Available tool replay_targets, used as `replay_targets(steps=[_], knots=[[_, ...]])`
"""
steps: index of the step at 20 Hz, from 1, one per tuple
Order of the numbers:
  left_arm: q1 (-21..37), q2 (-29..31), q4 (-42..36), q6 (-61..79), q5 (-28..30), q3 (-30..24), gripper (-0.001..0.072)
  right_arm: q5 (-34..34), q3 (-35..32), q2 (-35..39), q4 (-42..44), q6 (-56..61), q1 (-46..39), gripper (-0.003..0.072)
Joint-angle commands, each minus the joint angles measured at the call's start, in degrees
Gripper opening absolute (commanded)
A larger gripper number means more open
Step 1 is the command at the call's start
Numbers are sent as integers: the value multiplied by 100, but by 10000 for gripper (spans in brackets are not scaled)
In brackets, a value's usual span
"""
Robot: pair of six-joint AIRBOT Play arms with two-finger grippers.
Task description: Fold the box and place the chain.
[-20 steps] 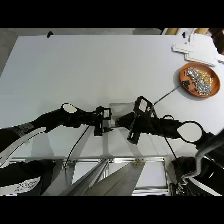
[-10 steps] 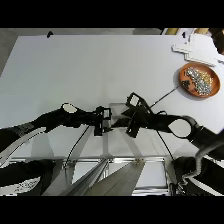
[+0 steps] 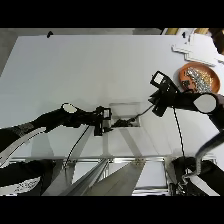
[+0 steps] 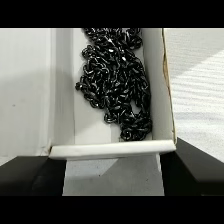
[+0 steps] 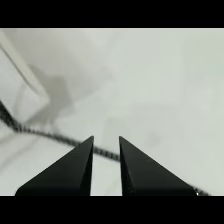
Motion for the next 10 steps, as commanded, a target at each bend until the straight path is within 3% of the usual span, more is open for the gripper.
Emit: replay_targets(steps=[1,2,3,10], knots=[[0,2,0,0,2,0,14,476,-92,-498,-90,-2229,-142,268],[0,2,0,2,2,0,14,479,-136,-651,-74,-2632,-63,341],[0,2,0,2,2,0,14,479,-146,-811,-33,-2850,7,356],[0,2,0,2,2,0,14,409,-149,-1639,953,-4046,92,386]])
